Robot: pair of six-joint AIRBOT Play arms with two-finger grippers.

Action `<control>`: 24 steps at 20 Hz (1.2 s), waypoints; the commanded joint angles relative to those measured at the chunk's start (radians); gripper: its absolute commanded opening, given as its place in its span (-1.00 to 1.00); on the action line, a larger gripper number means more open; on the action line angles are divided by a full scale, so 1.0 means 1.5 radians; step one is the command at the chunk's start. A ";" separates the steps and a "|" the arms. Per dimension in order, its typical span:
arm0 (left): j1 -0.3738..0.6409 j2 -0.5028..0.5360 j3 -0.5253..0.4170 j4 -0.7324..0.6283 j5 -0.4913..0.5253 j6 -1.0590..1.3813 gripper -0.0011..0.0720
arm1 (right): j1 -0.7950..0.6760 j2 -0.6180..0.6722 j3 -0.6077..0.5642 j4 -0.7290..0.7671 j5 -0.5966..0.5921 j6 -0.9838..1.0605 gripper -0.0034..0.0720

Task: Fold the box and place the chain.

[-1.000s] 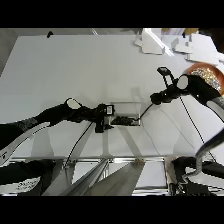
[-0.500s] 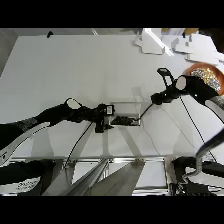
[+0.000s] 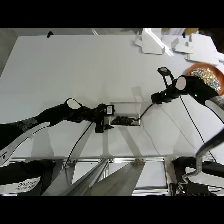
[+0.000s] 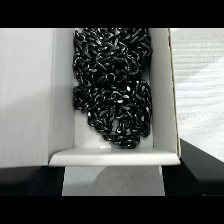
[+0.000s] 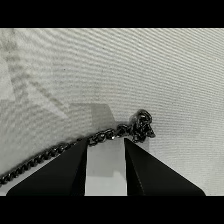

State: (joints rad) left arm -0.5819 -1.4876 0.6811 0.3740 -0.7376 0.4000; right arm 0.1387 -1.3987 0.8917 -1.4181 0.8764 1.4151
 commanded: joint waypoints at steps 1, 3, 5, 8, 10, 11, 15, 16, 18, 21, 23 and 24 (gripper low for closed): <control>0.001 0.000 0.000 0.000 0.000 0.000 -0.40 | -0.001 -0.004 -0.001 -0.002 -0.002 0.001 -0.32; 0.001 0.000 0.000 0.000 0.000 0.000 -0.40 | -0.001 -0.014 -0.001 -0.002 0.001 0.001 -0.32; 0.001 0.000 0.000 0.000 0.000 0.000 -0.40 | -0.001 -0.021 -0.001 -0.002 0.002 0.001 -0.33; 0.001 0.000 0.000 0.000 0.000 0.000 -0.40 | -0.001 -0.021 -0.001 -0.002 0.001 -0.003 -0.70; 0.001 0.000 0.000 0.000 0.000 0.000 -0.40 | -0.001 -0.021 -0.001 -0.002 0.004 -0.007 -0.86; 0.001 0.000 0.000 0.000 0.000 0.000 -0.40 | -0.001 -0.018 -0.001 -0.001 0.010 -0.013 -0.86; 0.001 0.000 0.000 0.000 0.000 0.000 -0.40 | 0.000 0.028 -0.001 0.007 0.047 -0.043 -0.86; 0.001 0.000 0.000 0.000 0.000 0.000 -0.40 | 0.000 0.052 -0.001 0.009 0.058 -0.048 -0.86; 0.001 0.000 0.000 0.000 0.000 0.000 -0.40 | 0.000 0.106 -0.001 0.032 0.085 -0.065 -0.86; 0.001 0.000 0.000 0.000 0.000 0.000 -0.40 | 0.000 0.206 -0.001 0.136 0.117 -0.113 -0.86; 0.001 0.000 0.000 0.000 0.000 0.000 -0.40 | -0.001 0.272 -0.001 0.210 0.151 -0.148 -0.86; 0.001 0.000 0.000 0.000 0.000 0.000 -0.40 | -0.001 0.301 -0.001 0.236 0.171 -0.161 -0.86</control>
